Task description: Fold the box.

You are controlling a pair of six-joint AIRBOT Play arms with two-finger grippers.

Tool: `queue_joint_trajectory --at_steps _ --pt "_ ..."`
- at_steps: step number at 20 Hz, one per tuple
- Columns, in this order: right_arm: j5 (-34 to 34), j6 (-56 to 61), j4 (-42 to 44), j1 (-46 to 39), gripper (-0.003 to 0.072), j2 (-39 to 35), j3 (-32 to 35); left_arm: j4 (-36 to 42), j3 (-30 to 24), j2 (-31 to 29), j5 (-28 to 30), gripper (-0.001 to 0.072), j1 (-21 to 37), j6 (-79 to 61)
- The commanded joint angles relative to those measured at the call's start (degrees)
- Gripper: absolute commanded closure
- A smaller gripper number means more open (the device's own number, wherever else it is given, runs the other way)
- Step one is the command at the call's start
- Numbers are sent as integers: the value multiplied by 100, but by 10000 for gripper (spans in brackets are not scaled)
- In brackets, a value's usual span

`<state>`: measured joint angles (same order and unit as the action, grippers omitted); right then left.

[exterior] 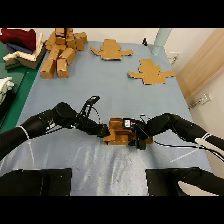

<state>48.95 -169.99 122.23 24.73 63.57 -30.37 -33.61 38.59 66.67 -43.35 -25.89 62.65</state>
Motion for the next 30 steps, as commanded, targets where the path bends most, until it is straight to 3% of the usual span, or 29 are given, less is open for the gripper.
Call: queue_joint_trajectory --at_steps 1,7,16,19,24,30 --pt "0 0 2 4 231 2 2 -1040 55 13 345 253 -321 1318" --pt "-2 0 2 4 231 2 2 -2402 566 109 407 253 -1027 3180" --pt "0 0 2 4 231 2 2 -4172 1368 579 -264 253 -1775 5560" --pt "-2 0 2 4 231 2 2 -4317 1622 811 -693 253 -1926 5766" --pt "-2 0 2 4 231 2 2 -4741 2522 1644 -1657 254 -2199 6172" --pt "-2 0 2 4 230 2 2 -4610 2706 1912 -1668 254 -2199 6172"
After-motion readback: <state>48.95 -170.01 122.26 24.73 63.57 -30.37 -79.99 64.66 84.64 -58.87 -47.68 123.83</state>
